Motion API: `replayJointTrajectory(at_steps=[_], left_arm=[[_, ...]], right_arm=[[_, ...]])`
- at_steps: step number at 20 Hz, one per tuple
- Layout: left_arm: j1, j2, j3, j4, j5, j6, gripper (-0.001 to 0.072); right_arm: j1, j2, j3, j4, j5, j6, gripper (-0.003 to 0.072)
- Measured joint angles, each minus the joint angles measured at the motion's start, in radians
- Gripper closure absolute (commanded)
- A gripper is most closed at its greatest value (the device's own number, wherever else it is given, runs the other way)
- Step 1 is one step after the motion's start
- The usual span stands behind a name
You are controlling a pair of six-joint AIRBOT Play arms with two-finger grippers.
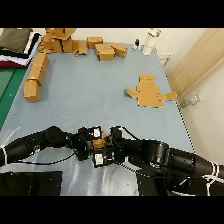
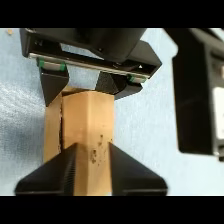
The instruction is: Fold the box.
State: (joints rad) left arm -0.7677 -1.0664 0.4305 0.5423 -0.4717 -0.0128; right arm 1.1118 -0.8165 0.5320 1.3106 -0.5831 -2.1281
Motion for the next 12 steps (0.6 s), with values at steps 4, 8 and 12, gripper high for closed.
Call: replayJointTrajectory(at_steps=[4,8,12], left_arm=[[0.0,0.0,0.0,0.0,-0.001,0.0,0.0339],[0.0,0.0,0.0,0.0,-0.001,0.0,0.034],[0.0,0.0,0.0,0.0,-0.001,0.0,0.0339]], right_arm=[[0.0,0.0,0.0,-0.011,0.011,0.0,0.0512],[0.0,-0.013,-0.001,-0.008,0.015,0.0,0.0511],[0.0,-0.023,-0.005,0.018,0.019,0.0,0.0511]])
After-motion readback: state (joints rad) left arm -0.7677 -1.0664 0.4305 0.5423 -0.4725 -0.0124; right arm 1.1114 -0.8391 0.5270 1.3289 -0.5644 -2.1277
